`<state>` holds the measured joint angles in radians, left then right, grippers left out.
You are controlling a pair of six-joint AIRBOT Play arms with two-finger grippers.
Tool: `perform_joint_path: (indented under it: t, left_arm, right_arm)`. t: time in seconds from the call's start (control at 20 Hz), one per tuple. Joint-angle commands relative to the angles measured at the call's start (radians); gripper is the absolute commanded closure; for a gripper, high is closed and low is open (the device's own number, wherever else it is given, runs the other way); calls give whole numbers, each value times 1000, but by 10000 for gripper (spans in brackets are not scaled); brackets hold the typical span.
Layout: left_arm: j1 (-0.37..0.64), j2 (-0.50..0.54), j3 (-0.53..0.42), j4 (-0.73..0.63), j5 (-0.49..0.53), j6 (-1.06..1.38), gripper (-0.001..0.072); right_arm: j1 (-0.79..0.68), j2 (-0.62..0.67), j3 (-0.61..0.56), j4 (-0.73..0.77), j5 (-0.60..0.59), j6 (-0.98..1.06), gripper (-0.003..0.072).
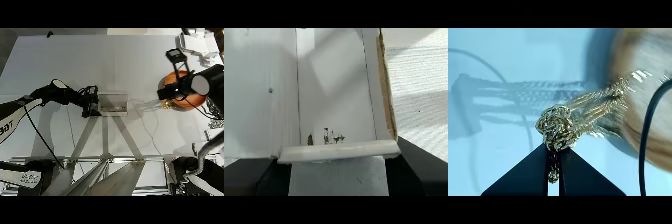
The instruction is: Fold the box and place the chain.
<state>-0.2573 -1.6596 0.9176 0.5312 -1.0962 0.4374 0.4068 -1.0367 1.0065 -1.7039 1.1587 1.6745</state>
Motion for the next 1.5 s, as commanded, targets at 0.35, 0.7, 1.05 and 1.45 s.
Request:
perform_joint_path:
  t: [0.35,0.7,1.05,1.45]
  left_arm:
    - [0,1,0,0,0,0,497]
    - [0,1,0,0,0,0,497]
    - [0,1,0,0,0,0,497]
    - [0,1,0,0,0,0,497]
  right_arm:
    - [175,-72,1,224,-251,-9,672]
    - [180,-74,1,571,-454,-296,673]
    - [180,-84,1,673,-470,-375,674]
    - [179,-100,1,426,-361,-296,673]
